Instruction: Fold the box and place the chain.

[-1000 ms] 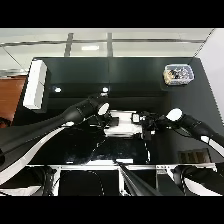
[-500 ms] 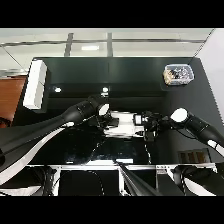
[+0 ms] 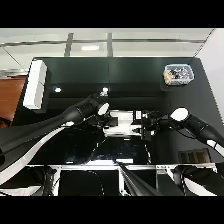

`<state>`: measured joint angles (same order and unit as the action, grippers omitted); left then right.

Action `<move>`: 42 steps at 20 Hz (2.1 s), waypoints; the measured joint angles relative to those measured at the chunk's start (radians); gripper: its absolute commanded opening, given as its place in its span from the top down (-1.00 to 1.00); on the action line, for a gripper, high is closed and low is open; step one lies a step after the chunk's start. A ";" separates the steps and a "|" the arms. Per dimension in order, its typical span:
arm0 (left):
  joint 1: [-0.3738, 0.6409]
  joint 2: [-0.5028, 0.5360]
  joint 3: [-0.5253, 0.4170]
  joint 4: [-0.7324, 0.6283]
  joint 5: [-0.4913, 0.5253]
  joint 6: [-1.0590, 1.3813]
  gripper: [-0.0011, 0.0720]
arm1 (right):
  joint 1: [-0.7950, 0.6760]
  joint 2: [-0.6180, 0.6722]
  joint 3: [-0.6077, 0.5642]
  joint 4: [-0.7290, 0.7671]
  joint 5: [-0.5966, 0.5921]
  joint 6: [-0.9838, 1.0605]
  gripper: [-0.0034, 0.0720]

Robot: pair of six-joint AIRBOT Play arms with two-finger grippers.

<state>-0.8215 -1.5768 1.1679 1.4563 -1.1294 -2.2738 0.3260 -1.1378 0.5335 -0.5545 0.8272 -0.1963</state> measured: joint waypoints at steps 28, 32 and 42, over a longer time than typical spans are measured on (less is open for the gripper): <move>0.000 0.000 0.000 -0.022 -0.005 0.000 0.89 | -0.648 0.004 -0.051 -0.217 0.287 1.387 0.87; 0.000 0.000 0.000 -0.025 -0.004 0.000 0.89 | -0.493 -0.078 -0.076 -0.100 0.268 1.366 0.87; 0.000 0.000 0.000 -0.026 -0.002 0.000 0.89 | -0.332 -0.111 0.063 0.100 0.402 1.170 -0.34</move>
<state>-0.8211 -1.5772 1.1683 1.4307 -1.1313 -2.2734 -0.0055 -1.2488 0.5961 -0.4549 1.2293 0.9737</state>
